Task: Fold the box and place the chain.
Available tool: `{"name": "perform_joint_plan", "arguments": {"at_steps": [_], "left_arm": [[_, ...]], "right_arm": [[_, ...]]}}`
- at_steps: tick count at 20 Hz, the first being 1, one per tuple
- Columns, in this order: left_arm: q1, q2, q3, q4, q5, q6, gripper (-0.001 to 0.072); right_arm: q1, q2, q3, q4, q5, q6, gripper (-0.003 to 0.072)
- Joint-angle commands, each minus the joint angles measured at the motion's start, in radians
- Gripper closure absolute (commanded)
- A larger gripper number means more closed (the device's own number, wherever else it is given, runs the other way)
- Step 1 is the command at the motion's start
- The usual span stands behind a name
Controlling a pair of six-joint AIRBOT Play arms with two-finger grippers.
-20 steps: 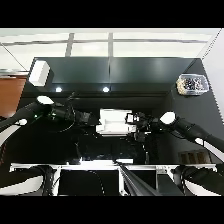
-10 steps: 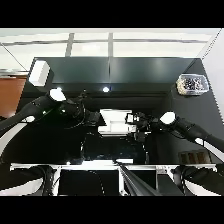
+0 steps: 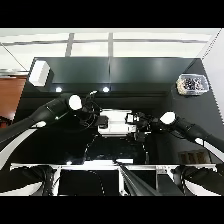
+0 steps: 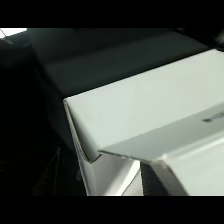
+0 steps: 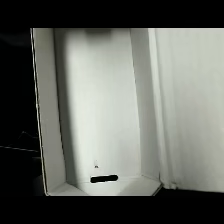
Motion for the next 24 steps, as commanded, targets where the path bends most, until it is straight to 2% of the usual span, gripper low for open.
{"name": "perform_joint_plan", "arguments": {"at_steps": [1, 5, 7, 12, 14, 18, 22, 24], "left_arm": [[-0.051, -0.001, 0.005, 0.154, 0.024, -0.17, 0.0156], [-0.065, -0.029, 0.038, 0.188, -0.038, -0.273, 0.0157], [-0.103, -0.053, 0.087, 0.257, -0.072, -0.31, 0.0157], [-0.203, -0.062, 0.147, 0.435, -0.066, -0.523, 0.0158], [-0.224, -0.066, 0.147, 0.449, -0.068, -0.574, 0.0161], [-0.236, -0.1, 0.151, 0.448, -0.135, -0.59, 0.0161], [-0.242, -0.125, 0.174, 0.433, -0.136, -0.61, 0.0178], [-0.246, -0.126, 0.19, 0.439, -0.134, -0.612, 0.0277]], "right_arm": [[0.001, 0.0, 0.0, 0.0, 0.0, 0.0, 0.0388], [0.001, 0.0, 0.0, 0.0, 0.0, 0.0, 0.0388], [0.001, 0.0, 0.0, 0.0, 0.0, 0.0, 0.0388], [0.001, 0.0, 0.0, 0.0, 0.0, 0.0, 0.0388], [0.001, 0.0, 0.0, 0.0, 0.0, 0.0, 0.0388], [0.001, 0.0, 0.0, 0.0, 0.0, 0.0, 0.0388], [0.001, 0.0, 0.0, 0.0, 0.0, 0.001, 0.0388], [0.001, 0.0, 0.0, 0.0, 0.0, 0.001, 0.0388]]}}
